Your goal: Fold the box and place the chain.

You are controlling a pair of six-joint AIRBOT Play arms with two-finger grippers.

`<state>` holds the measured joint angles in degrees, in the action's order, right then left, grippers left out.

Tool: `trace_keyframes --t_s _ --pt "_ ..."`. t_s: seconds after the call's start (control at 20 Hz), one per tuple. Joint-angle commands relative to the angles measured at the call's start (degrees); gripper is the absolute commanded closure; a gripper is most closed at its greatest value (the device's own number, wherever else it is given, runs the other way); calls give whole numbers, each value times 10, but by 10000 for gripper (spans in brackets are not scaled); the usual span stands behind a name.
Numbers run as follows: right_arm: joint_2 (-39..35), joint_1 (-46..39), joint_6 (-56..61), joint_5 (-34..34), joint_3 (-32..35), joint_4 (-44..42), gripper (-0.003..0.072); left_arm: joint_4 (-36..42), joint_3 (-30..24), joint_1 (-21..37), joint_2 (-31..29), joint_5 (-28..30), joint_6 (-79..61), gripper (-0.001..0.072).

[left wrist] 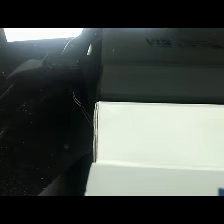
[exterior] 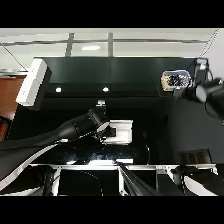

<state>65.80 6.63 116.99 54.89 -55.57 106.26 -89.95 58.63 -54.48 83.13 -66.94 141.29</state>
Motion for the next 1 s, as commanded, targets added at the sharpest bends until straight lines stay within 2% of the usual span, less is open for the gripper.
trace_keyframes --t_s 0.0,0.2,0.3,0.35,0.45,0.95 --pt "151 -97 -8 -2 -163 -130 -34 0 0 0 0 -2 -1 681" --pt "328 -113 80 123 -402 -139 -34 0 0 0 0 -8 -1 681" --pt "384 -117 128 147 -474 -114 -24 0 0 0 0 -8 -1 681" --pt "403 -121 149 159 -495 -113 34 0 0 0 0 -8 -1 681" --pt "430 -134 186 167 -515 -129 67 0 0 0 0 -8 -1 681" --pt "469 -159 266 138 -515 -134 72 0 0 0 0 -10 -1 681"
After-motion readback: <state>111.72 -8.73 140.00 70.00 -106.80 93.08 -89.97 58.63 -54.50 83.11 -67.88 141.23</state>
